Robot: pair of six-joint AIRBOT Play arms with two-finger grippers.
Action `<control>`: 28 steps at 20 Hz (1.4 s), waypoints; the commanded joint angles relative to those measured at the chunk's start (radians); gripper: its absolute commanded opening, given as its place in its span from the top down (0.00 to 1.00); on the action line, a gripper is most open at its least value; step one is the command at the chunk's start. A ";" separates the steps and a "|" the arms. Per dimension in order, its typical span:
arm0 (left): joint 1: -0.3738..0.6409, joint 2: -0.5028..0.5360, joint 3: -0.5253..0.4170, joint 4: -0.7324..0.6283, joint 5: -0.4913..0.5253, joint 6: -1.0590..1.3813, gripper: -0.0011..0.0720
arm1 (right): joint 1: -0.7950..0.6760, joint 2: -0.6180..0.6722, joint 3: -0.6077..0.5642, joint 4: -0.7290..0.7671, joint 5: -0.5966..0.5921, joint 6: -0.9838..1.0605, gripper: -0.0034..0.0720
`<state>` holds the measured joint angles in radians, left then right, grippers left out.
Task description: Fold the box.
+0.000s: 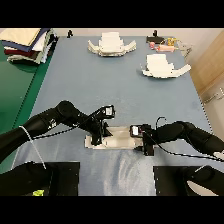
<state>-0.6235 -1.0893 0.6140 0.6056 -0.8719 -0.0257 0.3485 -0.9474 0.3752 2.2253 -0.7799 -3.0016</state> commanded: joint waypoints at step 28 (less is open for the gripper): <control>0.002 0.001 0.001 -0.020 -0.003 -0.026 0.96 | 0.000 0.000 -0.002 -0.022 -0.007 0.000 0.23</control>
